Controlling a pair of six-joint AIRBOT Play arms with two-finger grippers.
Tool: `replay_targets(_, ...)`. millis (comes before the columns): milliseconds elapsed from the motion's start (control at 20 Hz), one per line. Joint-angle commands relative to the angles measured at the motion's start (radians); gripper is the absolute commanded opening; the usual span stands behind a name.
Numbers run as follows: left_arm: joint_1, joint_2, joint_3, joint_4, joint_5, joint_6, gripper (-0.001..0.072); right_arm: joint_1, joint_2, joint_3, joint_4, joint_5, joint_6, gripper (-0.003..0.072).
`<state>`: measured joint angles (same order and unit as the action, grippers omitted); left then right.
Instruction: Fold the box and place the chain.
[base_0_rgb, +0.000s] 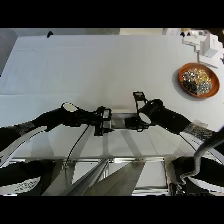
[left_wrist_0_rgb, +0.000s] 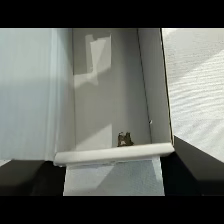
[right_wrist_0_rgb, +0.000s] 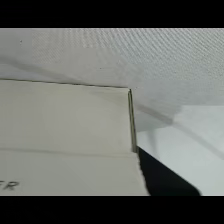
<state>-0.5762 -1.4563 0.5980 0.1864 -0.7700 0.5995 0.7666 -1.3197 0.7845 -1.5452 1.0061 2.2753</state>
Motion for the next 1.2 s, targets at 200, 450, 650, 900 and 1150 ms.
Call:
replay_targets(200,0.001,0.001,0.001,0.002,-0.005,0.001,0.0066,-0.004,-0.004,0.000,-0.004,0.003,0.001,0.0018)
replay_targets(450,0.001,0.001,0.001,0.002,-0.005,0.001,0.0066,-0.004,-0.003,0.000,-0.003,0.011,-0.007,0.0240)
replay_targets(650,0.001,0.001,0.001,0.002,-0.005,0.001,0.0066,-0.006,0.022,0.000,-0.017,0.026,-0.006,0.0239)
replay_targets(900,0.001,0.001,0.001,0.002,-0.005,0.001,0.0066,-0.006,0.029,0.000,-0.024,0.025,-0.006,0.0209)
replay_targets(1150,0.001,0.001,0.001,0.002,-0.005,0.001,0.0066,-0.006,0.029,0.000,-0.033,0.026,-0.006,0.0019)
